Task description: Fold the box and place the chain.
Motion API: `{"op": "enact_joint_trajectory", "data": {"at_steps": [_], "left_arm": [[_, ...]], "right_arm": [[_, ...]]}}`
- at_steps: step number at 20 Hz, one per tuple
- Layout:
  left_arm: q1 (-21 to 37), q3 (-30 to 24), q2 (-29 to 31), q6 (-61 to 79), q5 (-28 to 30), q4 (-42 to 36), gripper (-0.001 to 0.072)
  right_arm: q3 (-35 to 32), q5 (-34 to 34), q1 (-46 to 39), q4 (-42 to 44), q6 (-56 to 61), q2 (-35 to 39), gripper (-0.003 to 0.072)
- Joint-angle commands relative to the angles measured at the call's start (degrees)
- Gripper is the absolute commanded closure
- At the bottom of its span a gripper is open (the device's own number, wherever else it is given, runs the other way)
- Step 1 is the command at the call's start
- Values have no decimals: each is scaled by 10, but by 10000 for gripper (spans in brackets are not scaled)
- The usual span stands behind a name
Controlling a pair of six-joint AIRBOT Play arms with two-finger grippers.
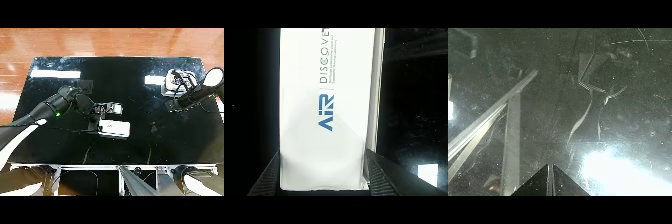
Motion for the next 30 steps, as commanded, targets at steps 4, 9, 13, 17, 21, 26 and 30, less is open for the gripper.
{"op": "enact_joint_trajectory", "data": {"at_steps": [4,9,13,17,21,26,30], "left_arm": [[-1,0,-11,-16,0,-1,84],[-22,-3,-21,-34,-5,2,104],[-37,-4,-27,-39,-5,3,115],[-42,-4,-28,-48,-3,5,327],[-42,-4,-29,-56,-3,5,474],[-41,-3,-28,-129,-3,20,580],[-15,-2,-25,-174,-3,63,581]], "right_arm": [[0,-5,0,-1,0,0,655],[0,-11,0,-1,0,0,655],[0,-11,0,-2,0,0,655],[0,-11,0,-2,0,0,655],[0,-13,0,-2,0,0,655],[0,-16,0,-2,0,0,655],[0,-20,0,-2,-3,0,655]]}}
